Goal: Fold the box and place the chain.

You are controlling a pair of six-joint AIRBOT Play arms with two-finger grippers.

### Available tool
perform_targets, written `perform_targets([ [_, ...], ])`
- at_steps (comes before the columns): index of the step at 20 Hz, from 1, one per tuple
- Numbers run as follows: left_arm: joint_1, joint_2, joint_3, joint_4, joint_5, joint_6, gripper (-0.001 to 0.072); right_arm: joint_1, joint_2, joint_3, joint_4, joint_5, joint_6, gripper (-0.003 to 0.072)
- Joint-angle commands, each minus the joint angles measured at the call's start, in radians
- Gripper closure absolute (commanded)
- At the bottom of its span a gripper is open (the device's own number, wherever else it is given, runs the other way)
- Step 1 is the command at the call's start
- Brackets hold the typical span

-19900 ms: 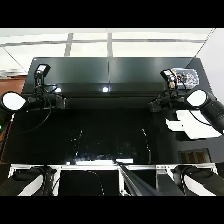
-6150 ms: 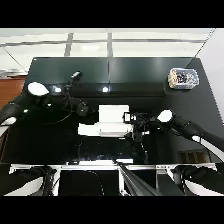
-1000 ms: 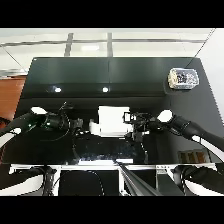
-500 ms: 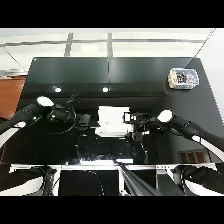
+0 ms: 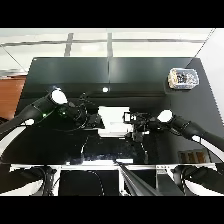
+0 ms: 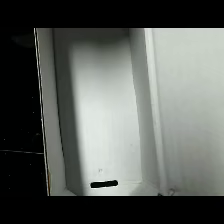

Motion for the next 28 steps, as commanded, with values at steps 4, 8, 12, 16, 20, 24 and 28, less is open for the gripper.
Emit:
perform_targets([
  [4, -0.061, 0.001, 0.013, 0.098, 0.062, -0.160, 0.0251, 0.001, -0.001, 0.001, 0.000, 0.000, 0.000, 0.0205],
  [8, -0.061, 0.000, 0.013, 0.109, 0.064, -0.166, 0.0250, 0.001, -0.001, 0.000, 0.000, 0.000, 0.001, 0.0205],
  [12, -0.059, 0.000, 0.013, 0.109, 0.066, -0.167, 0.0250, 0.001, -0.001, 0.000, 0.000, 0.000, 0.001, 0.0205],
  [16, -0.058, 0.000, 0.013, 0.109, 0.072, -0.166, 0.0196, 0.001, -0.001, 0.000, 0.000, 0.000, 0.000, 0.0205],
  [20, -0.040, 0.000, 0.013, 0.104, 0.071, -0.166, 0.0195, 0.001, -0.001, 0.000, 0.000, 0.000, 0.001, 0.0205],
  [24, -0.030, 0.000, 0.013, 0.104, 0.072, -0.166, 0.0195, 0.001, -0.001, 0.000, 0.000, 0.000, 0.000, 0.0205],
  [28, -0.027, 0.000, 0.013, 0.047, 0.058, -0.108, 0.0196, 0.001, -0.001, 0.000, 0.000, 0.000, 0.001, 0.0205],
])
